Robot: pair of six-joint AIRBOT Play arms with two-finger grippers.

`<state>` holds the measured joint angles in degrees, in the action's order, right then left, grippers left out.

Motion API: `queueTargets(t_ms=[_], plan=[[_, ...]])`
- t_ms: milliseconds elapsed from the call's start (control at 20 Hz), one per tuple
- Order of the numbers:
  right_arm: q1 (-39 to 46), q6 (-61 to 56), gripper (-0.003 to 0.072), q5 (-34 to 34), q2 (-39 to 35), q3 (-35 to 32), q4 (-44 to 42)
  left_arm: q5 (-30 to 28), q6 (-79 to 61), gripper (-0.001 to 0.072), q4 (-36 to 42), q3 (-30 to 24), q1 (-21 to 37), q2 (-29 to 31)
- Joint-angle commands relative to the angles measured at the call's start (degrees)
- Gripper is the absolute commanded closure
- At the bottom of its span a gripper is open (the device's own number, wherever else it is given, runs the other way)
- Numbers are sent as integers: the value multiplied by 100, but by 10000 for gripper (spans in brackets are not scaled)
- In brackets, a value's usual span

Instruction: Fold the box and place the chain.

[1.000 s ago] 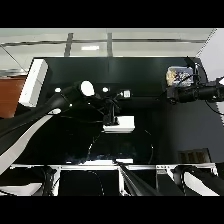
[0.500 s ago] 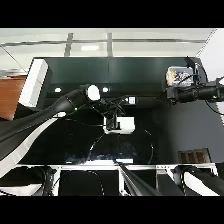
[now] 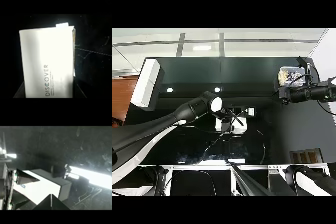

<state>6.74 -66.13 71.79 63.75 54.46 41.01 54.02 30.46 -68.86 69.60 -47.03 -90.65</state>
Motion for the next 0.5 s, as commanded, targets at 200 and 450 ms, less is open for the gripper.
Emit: queueTargets(t_ms=[200, 450], plan=[[2, -4, 663, 7, -4, 7, -2, 1473, 3254, 417, -3106, 315, 859, 1084], [2, -4, 664, 7, -4, 4, 0, 3272, 4094, 416, -2949, 238, 3117, 1996]])
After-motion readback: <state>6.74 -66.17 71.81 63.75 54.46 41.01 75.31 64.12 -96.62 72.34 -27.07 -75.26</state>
